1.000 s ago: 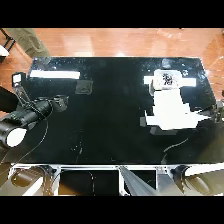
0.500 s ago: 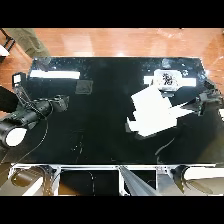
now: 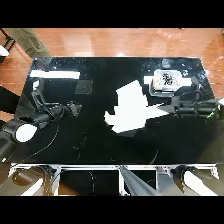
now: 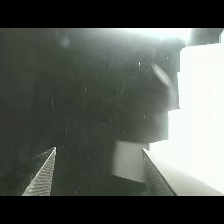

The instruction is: Fold the box and place the chain.

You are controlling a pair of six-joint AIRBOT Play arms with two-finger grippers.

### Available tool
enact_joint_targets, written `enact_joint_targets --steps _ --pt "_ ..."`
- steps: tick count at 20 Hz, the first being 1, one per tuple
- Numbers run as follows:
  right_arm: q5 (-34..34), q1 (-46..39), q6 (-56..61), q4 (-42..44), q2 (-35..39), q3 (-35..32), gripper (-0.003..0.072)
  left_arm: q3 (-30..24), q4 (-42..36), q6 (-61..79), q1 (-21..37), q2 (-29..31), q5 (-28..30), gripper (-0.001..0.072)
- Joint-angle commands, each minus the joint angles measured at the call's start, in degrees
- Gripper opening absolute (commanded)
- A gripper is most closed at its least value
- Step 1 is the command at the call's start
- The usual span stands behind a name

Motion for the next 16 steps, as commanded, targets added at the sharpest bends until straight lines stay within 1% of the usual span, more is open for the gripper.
enact_joint_targets --steps 1,3,4,5,7,9,10,11,12,14,16 --pt "-15.2 11.1 7.8 1.2 10.7 -9.0 0.0018 0.0 -8.1 2.1 1.8 -3.8 -0.9 0.0633" --pt "-19.6 16.5 7.6 0.5 11.4 -11.3 0.0019 0.1 -15.1 10.7 3.4 -6.2 -2.5 0.0634" --pt "-22.9 19.4 6.0 -1.2 11.4 -12.1 0.0019 0.2 -19.3 16.5 4.6 -7.5 -3.7 0.0633" --pt "-26.0 22.1 3.9 -2.8 11.4 -12.6 0.0018 0.8 -22.9 21.3 6.7 -8.7 -5.7 0.0633" --pt "-28.8 25.8 -0.6 -1.9 11.4 -12.7 0.0018 2.9 -32.0 32.9 13.3 -11.6 -14.3 0.0633" --pt "-28.8 28.0 -7.0 0.7 11.4 -12.7 0.0018 4.7 -41.7 47.1 19.7 -15.2 -23.9 0.0633" --pt "-28.5 29.2 -11.0 1.8 11.4 -12.7 0.0019 5.3 -43.9 52.6 22.1 -17.2 -27.9 0.0633" --pt "-28.6 30.3 -13.4 2.4 11.4 -12.7 0.0018 5.6 -44.1 56.0 23.7 -19.1 -30.1 0.0634" --pt "-28.9 31.3 -14.9 2.4 11.4 -12.7 0.0018 5.6 -44.1 59.6 24.6 -21.0 -30.8 0.0634" --pt "-29.3 32.1 -15.6 2.5 11.4 -12.7 0.0019 5.6 -44.8 67.0 24.4 -24.6 -30.6 0.0634" --pt "-28.9 32.2 -15.6 3.0 11.4 -12.7 0.0018 5.7 -48.1 73.9 23.9 -28.0 -30.8 0.0633"
